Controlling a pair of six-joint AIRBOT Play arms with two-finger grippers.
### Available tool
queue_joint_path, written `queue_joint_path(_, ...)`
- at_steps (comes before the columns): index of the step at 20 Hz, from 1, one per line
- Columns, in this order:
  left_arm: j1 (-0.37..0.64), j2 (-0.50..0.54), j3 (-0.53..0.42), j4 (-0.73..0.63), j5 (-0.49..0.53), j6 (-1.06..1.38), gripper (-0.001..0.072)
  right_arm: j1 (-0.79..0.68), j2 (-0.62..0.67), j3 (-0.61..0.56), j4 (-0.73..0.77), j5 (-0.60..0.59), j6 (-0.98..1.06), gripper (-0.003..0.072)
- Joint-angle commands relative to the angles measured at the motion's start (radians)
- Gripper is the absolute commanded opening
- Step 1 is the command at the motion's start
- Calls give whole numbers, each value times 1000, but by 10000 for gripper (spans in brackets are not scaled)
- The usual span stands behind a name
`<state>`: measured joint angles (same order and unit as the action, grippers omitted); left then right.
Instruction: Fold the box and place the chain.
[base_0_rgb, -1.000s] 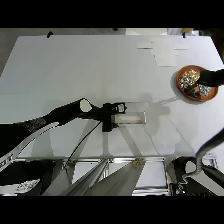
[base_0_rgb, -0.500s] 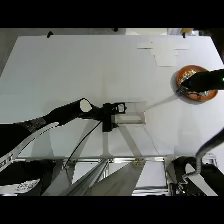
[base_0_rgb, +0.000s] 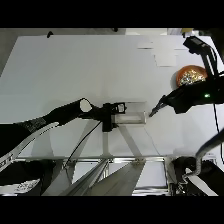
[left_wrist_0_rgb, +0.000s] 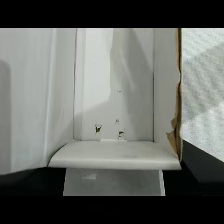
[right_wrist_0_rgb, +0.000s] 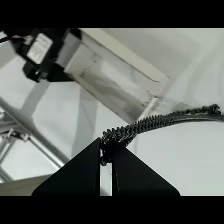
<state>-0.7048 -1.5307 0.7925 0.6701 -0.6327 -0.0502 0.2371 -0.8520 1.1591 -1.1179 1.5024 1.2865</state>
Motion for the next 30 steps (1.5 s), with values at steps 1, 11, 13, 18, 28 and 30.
queue_joint_path(1,0,1,0,0,0,0,11,111,2,-5,-3,-41,19,15)
queue_joint_path(11,0,1,0,0,0,0,11,250,-11,-252,31,-355,42,16)
queue_joint_path(13,0,1,0,0,0,0,11,250,-11,-310,26,-418,42,16)
queue_joint_path(18,0,1,0,0,0,0,11,250,-13,-462,25,-604,40,16)
queue_joint_path(28,0,1,0,0,0,0,11,250,-166,-500,25,-657,39,181)
queue_joint_path(30,0,1,0,0,0,0,11,242,-150,-478,8,-627,39,181)
